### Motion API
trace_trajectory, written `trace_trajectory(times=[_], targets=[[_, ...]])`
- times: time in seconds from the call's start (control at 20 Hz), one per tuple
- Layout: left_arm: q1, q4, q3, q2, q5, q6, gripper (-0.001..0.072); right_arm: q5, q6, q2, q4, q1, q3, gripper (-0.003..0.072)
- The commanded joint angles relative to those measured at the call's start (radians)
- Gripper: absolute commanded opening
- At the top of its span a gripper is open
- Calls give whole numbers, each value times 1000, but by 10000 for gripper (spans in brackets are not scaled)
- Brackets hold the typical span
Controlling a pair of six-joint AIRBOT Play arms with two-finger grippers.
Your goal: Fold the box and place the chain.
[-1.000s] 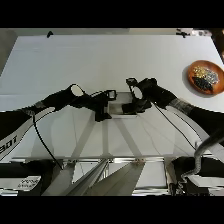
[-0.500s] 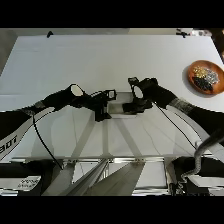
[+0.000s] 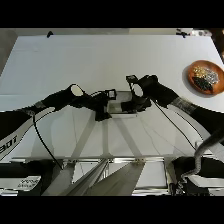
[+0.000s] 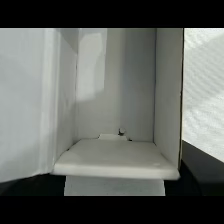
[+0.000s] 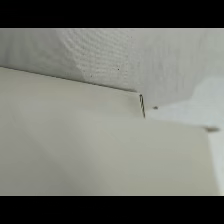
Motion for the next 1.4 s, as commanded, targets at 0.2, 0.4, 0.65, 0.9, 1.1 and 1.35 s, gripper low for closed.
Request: trace_trajectory(times=[0.2,0.4,0.65,0.9,1.1,1.35], targets=[[0,2,0,0,-6,0,352,95,0,3,-85,-1,5,292],[0,2,0,0,-6,0,352,135,0,3,-147,-1,5,293],[0,2,0,0,-6,0,352,72,0,-6,-125,-1,4,300],[0,2,0,0,-6,0,352,27,29,-35,-74,19,4,286],[0,2,0,0,-6,0,352,-13,147,-47,-105,40,4,235],[0,2,0,0,-5,0,352,-8,169,-47,-111,41,4,148]])
